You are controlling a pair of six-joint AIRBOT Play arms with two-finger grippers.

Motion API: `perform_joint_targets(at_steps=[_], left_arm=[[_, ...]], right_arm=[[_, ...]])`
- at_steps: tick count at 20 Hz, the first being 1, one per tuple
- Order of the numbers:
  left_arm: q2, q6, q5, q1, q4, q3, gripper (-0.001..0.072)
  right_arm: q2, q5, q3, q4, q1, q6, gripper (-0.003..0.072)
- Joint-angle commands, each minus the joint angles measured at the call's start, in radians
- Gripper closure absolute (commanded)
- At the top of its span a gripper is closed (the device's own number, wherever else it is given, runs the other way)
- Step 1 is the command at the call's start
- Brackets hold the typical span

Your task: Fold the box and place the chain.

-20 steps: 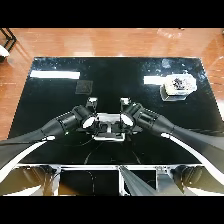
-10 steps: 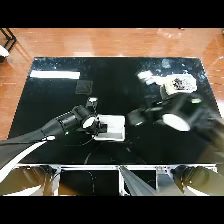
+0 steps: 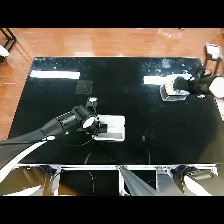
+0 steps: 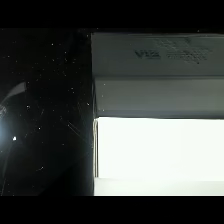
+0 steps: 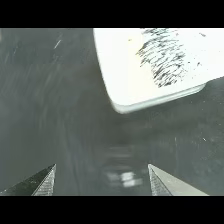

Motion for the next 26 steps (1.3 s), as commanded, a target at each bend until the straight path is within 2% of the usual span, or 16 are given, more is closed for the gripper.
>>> perform_joint_targets(at_steps=[1, 5, 6, 10, 14, 18, 26], left_arm=[[0.000, 0.000, 0.002, 0.000, 0.000, 0.000, 0.0684], [0.000, 0.000, 0.000, 0.000, 0.000, 0.000, 0.0685], [0.000, 0.000, 0.002, 0.000, 0.000, 0.000, 0.0685], [0.000, 0.000, -0.002, 0.000, 0.000, 0.000, 0.0685], [0.000, 0.000, -0.005, 0.000, 0.000, 0.000, 0.0685], [-0.004, 0.000, -0.005, 0.000, 0.000, 0.000, 0.0685], [-0.005, 0.000, -0.005, 0.000, 0.000, 0.000, 0.0685]], right_arm=[[-0.174, -0.091, 0.085, 0.296, -0.222, -0.029, -0.0017], [-0.418, -0.049, 0.264, 0.439, -0.271, 0.029, 0.0000], [-0.475, -0.027, 0.312, 0.455, -0.269, 0.044, 0.0087], [-0.625, 0.020, 0.430, 0.477, -0.266, 0.124, 0.0087], [-0.654, 0.019, 0.439, 0.433, -0.267, 0.232, 0.0088], [-0.661, 0.065, 0.439, 0.422, -0.267, 0.234, 0.0088], [-0.683, 0.075, 0.439, 0.423, -0.255, 0.213, 0.0088]])
